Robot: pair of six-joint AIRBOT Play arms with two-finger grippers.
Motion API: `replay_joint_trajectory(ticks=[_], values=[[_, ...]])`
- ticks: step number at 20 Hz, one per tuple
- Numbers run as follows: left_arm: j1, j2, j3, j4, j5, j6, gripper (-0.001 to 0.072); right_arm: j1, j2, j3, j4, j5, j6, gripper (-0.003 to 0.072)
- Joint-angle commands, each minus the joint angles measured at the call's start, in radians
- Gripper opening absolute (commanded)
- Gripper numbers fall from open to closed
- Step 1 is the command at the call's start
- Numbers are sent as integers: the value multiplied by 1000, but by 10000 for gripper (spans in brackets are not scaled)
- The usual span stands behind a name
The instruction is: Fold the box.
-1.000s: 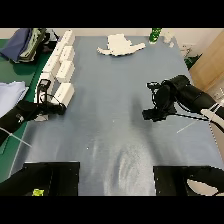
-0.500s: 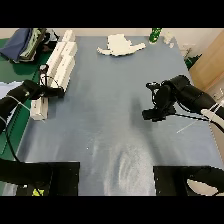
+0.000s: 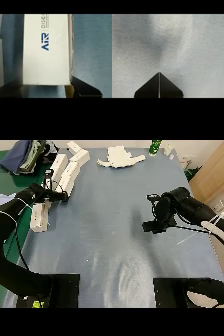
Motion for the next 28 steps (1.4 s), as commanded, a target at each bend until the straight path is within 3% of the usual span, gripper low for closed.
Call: replay_joint_trajectory(ticks=[1,19,20,21,25,28], values=[[-2,-16,19,0,27,2,458,0,0,1,-3,0,0,6],[-4,-55,22,-4,32,2,459,0,0,1,-3,0,0,5],[-4,-55,22,-3,32,3,486,0,0,1,-3,0,0,5],[-4,-54,22,-3,32,2,709,0,0,1,-3,0,0,6],[0,-44,22,1,14,0,707,0,0,1,-3,0,0,5],[24,-3,22,18,-82,0,708,0,0,1,-3,0,0,5]])
